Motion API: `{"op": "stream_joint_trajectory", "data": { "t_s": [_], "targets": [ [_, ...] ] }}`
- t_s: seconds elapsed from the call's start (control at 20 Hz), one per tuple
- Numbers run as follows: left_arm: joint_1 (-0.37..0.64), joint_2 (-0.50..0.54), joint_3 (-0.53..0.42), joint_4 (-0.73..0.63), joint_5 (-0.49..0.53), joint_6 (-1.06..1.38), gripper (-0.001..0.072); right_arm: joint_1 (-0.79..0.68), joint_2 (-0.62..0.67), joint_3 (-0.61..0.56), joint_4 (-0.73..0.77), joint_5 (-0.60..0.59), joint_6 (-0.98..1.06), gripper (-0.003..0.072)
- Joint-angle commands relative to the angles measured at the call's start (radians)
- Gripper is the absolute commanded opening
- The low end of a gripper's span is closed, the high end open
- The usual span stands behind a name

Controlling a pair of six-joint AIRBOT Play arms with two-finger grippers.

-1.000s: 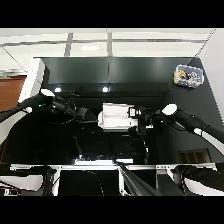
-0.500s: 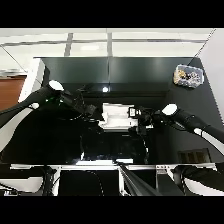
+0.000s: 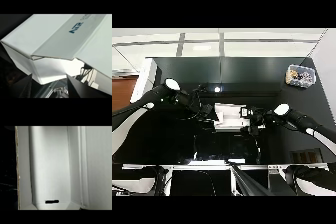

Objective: Fold the box and place the chain.

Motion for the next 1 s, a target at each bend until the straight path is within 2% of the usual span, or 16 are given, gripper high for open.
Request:
{"op": "stream_joint_trajectory", "data": {
  "t_s": [0.0, 0.3, 0.6, 0.8, 0.95],
  "targets": [
    [-0.005, 0.001, 0.027, 0.076, 0.009, -0.068, 0.0488, 0.0, -0.001, 0.0, 0.0, 0.0, 0.0, 0.0129],
    [-0.076, 0.001, 0.087, 0.181, 0.031, -0.166, 0.0488, 0.0, -0.001, 0.0, 0.0, 0.0, 0.0, 0.013],
    [-0.161, 0.001, 0.145, 0.343, 0.033, -0.307, 0.0487, 0.0, -0.001, 0.0, 0.0, 0.0, 0.0, 0.0129],
    [-0.203, 0.001, 0.184, 0.376, 0.072, -0.365, 0.0487, 0.0, -0.001, 0.0, 0.0, 0.0, 0.0, 0.0129],
    [-0.214, 0.001, 0.195, 0.387, 0.064, -0.401, 0.0477, 0.0, -0.001, 0.0, 0.0, 0.0, 0.0, 0.0129]
  ]
}}
